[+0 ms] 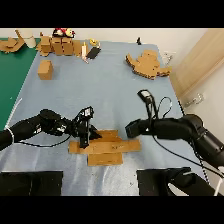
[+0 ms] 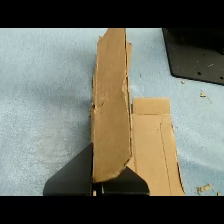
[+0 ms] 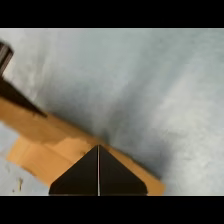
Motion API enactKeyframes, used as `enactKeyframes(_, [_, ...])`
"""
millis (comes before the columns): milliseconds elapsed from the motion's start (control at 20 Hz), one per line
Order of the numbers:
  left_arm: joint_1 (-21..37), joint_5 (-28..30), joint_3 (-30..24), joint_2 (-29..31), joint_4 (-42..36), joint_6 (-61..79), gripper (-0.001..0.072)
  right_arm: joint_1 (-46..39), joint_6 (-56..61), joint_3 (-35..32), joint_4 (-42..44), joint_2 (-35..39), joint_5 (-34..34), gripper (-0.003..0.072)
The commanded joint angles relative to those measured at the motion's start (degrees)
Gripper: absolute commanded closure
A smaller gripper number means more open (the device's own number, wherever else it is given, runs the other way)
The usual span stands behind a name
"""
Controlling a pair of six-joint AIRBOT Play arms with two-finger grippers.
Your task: Fold the box.
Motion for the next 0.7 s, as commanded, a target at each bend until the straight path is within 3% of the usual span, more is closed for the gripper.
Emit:
enactKeyframes(0, [0.0,-0.02,0.04,0.04,-0.02,-0.02,0.0695,12.39,12.04,-0.2,-11.13,2.4,-6.43,0.0686])
enactKeyframes(250, [0.0,0.0,0.04,0.04,-0.02,-0.02,0.0695,34.01,16.63,-4.79,-15.1,2.49,-6.4,0.0686])
enactKeyframes(450, [0.0,-0.02,0.04,0.04,-0.04,-0.02,0.0695,51.21,18.69,-10.16,-28.17,2.32,1.99,0.0681])
enactKeyframes(500, [0.0,0.0,0.04,0.04,-0.02,-0.02,0.0695,53.64,18.69,-11.3,-30.77,1.88,4.15,0.0531])
enactKeyframes(550, [0.0,0.0,0.04,0.04,-0.02,-0.02,0.0695,54.84,18.69,-12.07,-33.16,1.22,5.35,0.0272])
enactKeyframes(600, [0.0,-0.02,0.04,0.04,-0.04,-0.02,0.0695,55.17,18.64,-12.46,-35.36,0.2,5.49,0.0168])
enactKeyframes(650, [-0.02,-0.04,0.04,0.04,-0.02,-0.02,0.0696,55.12,18.62,-12.46,-37.24,-0.94,5.31,0.0168])
